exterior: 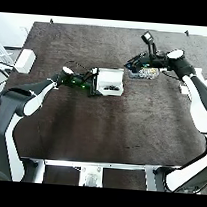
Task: Fold the box and place the chain.
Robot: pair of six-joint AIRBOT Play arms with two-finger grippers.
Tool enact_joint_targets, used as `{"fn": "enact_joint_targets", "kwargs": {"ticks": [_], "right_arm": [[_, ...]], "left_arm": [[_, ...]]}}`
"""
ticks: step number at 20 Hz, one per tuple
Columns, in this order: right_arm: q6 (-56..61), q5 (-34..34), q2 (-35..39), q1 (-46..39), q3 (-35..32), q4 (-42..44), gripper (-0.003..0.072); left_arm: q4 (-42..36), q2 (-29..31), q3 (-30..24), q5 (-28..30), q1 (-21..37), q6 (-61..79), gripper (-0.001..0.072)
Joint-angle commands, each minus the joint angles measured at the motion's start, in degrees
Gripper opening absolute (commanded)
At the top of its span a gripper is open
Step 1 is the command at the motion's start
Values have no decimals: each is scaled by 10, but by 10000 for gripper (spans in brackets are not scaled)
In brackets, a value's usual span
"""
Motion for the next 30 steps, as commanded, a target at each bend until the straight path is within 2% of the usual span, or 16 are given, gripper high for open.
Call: {"fn": "enact_joint_targets", "kwargs": {"ticks": [1,6,11,22,24,30], "right_arm": [[-6,65,-25,17,20,-14,412],[-10,163,-25,34,30,-51,412],[-10,186,-23,40,37,-48,413],[-25,185,-26,71,37,-50,415],[-25,182,-30,75,37,-51,449],[-40,167,-42,80,37,-54,451]], "left_arm": [[0,0,0,0,0,0,350],[0,0,0,0,0,0,350],[0,0,0,0,0,0,350],[0,0,0,0,0,0,350],[0,0,0,0,0,0,350],[0,0,0,0,0,0,350]]}}
